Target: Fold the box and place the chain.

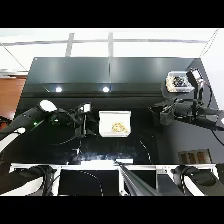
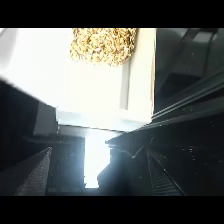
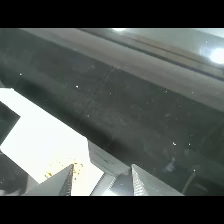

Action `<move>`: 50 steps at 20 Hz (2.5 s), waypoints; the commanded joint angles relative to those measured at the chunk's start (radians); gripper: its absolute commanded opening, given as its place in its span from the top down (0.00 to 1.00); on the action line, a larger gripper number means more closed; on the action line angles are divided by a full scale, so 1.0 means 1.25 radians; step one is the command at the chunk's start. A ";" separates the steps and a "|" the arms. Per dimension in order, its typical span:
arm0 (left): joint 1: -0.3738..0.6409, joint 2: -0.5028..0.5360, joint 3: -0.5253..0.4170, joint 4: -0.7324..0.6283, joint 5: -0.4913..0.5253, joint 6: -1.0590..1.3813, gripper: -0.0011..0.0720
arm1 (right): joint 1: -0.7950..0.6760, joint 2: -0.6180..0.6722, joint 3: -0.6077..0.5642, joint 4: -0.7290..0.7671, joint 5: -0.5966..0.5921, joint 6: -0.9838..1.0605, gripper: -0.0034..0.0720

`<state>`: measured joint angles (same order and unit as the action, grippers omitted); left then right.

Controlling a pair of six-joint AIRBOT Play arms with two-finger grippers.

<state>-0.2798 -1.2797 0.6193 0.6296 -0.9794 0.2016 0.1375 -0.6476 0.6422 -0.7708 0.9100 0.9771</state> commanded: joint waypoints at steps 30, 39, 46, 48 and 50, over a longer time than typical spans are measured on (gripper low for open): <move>-0.112 -0.044 0.009 -0.052 0.107 0.036 0.44 | 0.139 -0.286 0.117 -0.036 -0.153 0.104 0.00; -0.112 -0.044 0.009 -0.052 0.107 0.036 0.44 | 0.181 -0.509 0.240 -0.040 0.110 -0.252 0.00; -0.112 -0.044 0.009 -0.052 0.107 0.036 0.44 | 0.181 -0.509 0.241 -0.017 0.194 -0.435 0.00; -0.112 -0.044 0.009 -0.052 0.107 0.036 0.44 | 0.185 -0.502 0.241 0.018 0.204 -0.449 0.00; -0.112 -0.044 0.009 -0.052 0.107 0.036 0.44 | 0.206 -0.497 0.241 0.015 0.204 -0.453 0.00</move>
<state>-0.4202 -1.3334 0.6300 0.5640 -0.8459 0.2459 0.3752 -1.2747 0.9424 -0.7765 1.1393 0.4606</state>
